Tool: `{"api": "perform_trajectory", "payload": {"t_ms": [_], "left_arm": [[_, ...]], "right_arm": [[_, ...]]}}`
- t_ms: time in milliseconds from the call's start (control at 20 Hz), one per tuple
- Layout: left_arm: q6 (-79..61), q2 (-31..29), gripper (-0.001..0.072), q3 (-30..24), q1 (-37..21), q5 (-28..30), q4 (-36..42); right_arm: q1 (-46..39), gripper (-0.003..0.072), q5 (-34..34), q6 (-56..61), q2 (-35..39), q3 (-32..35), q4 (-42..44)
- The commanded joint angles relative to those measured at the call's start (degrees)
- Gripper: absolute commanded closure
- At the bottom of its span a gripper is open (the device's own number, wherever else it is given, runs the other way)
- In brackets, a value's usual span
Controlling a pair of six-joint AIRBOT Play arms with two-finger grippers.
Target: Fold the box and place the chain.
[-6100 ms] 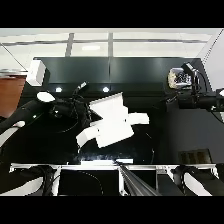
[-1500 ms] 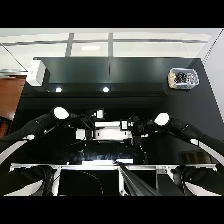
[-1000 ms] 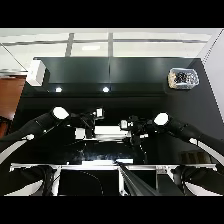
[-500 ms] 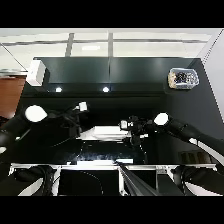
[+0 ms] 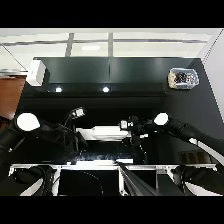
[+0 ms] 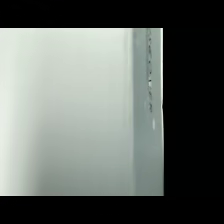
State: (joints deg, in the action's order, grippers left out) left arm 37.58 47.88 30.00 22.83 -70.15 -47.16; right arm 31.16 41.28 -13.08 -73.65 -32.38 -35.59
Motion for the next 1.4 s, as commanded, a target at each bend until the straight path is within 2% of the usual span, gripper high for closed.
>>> {"api": "perform_trajectory", "payload": {"t_ms": [0, 200, 450, 600, 750, 950, 1200, 1350], "left_arm": [[2.7, -0.3, 0.0685, -2.7, 6.1, 9.5, 7.4], [2.7, -0.2, 0.0685, -4.6, 11.4, 28.7, 13.1], [2.7, 0.7, 0.0684, -4.6, 12.8, 44.2, 13.4], [1.3, 4.7, 0.0684, -4.5, 12.8, 51.1, 13.3], [-0.4, 9.1, 0.0684, -4.5, 12.8, 54.6, 13.2], [-0.3, 12.6, 0.0684, -4.5, 12.8, 54.7, 13.2], [-0.4, 10.1, 0.0684, -3.3, 12.8, 53.3, 13.1], [-0.4, 6.0, 0.0684, -3.2, 12.7, 51.2, 10.7]], "right_arm": [[0.0, 0.0328, 0.0, 0.0, 0.0, 0.0, 0.0], [0.0, 0.0328, 0.0, 0.0, 0.0, 0.0, 0.0], [0.0, 0.0328, 0.0, 0.0, 0.0, 0.0, 0.0], [0.0, 0.0329, 0.0, 0.0, 0.0, 0.0, 0.0], [0.0, 0.0329, 0.0, 0.0, 0.0, 0.0, 0.0], [0.0, 0.0328, 0.0, 0.0, 0.0, 0.0, 0.0], [0.0, 0.0329, 0.0, 0.0, 0.0, 0.0, 0.0], [0.0, 0.0329, 0.0, 0.0, 0.0, 0.0, 0.0]]}}
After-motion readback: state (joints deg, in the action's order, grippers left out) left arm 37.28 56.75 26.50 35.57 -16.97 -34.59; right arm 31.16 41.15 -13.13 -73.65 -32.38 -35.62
